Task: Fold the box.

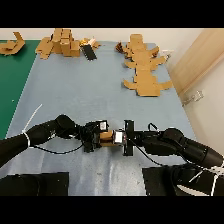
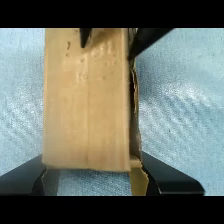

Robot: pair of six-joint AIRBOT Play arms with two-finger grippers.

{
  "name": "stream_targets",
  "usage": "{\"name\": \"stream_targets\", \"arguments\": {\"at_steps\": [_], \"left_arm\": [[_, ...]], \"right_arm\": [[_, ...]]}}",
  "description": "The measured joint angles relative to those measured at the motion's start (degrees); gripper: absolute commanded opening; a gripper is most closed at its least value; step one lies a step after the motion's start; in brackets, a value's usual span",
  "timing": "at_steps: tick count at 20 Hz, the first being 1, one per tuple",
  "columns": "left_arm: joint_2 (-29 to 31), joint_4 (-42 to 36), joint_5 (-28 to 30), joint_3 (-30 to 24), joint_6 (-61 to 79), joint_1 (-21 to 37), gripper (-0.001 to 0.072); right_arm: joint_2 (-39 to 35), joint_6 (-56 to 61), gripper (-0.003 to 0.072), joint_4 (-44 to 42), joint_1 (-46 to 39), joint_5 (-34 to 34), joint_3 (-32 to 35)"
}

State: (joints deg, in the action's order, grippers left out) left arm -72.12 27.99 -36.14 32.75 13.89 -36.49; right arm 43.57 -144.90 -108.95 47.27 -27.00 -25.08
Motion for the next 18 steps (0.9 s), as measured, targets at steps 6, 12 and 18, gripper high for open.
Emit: {"name": "stream_targets", "arguments": {"at_steps": [6,12,18], "left_arm": [[0.0,0.0,0.0,0.0,0.0,0.0,0.0500],[0.0,0.0,0.0,0.0,0.0,0.0,0.0500],[0.0,0.0,0.0,0.0,0.0,0.0,0.0501]], "right_arm": [[0.0,0.0,0.0155,0.6,1.1,0.0,0.0],[0.0,0.0,0.0154,0.6,2.6,-0.1,0.4],[-0.1,0.0,0.0165,3.2,2.9,0.2,0.9]]}}
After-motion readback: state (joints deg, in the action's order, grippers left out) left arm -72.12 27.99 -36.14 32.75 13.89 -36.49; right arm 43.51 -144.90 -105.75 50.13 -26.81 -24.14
